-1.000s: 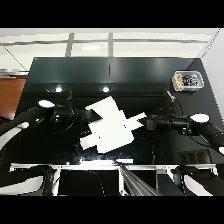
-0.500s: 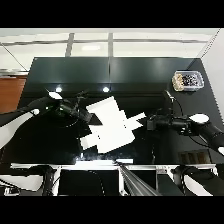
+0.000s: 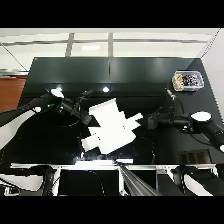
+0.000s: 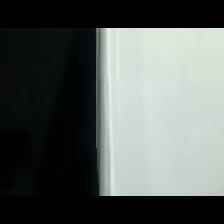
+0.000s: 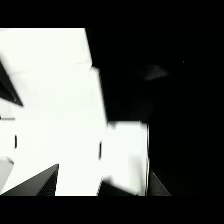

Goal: Fold the box and place the chain.

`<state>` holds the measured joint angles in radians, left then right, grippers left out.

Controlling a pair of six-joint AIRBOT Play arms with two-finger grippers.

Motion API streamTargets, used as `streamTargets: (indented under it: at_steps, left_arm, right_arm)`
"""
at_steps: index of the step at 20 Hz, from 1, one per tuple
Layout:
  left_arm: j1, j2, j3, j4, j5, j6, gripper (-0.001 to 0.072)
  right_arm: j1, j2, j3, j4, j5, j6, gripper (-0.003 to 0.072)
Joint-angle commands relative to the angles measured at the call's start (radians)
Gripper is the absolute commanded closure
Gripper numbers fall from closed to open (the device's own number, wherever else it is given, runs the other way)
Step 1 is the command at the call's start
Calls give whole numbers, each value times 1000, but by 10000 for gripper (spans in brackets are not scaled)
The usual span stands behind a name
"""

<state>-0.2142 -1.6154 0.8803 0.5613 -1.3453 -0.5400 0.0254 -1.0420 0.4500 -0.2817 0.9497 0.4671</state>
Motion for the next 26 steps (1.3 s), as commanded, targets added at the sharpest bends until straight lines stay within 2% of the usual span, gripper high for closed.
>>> streamTargets:
  at_steps: [1,3,5,7,9,11,13,15,17,20,24,26]
  left_arm:
    - [-3,8,6,27,-28,16,684]
    - [-20,36,6,40,-6,18,686]
    - [-51,79,5,53,36,50,686]
    - [-93,129,3,56,90,151,686]
    - [-135,182,1,57,192,226,686]
    - [-174,230,2,56,282,331,685]
    - [-217,253,3,62,285,487,683]
    - [-261,252,2,130,311,625,683]
    - [-284,243,0,191,379,611,683]
    - [-283,200,0,182,451,611,682]
    - [-283,154,0,182,445,610,683]
    - [-283,144,0,182,444,610,682]
  right_arm:
    - [-93,5,144,-118,183,34,54]
    - [-128,5,267,-223,286,33,54]
    - [-124,5,351,-346,309,36,54]
    - [-116,6,388,-377,314,38,54]
    - [-89,9,389,-405,313,31,54]
    - [-41,9,389,-510,297,30,54]
    - [16,9,389,-560,272,30,55]
    - [76,9,389,-562,188,29,54]
    - [116,9,389,-562,103,-18,54]
    - [154,9,376,-557,79,-104,54]
    - [200,9,259,-529,70,-173,55]
    - [251,9,198,-531,25,-213,55]
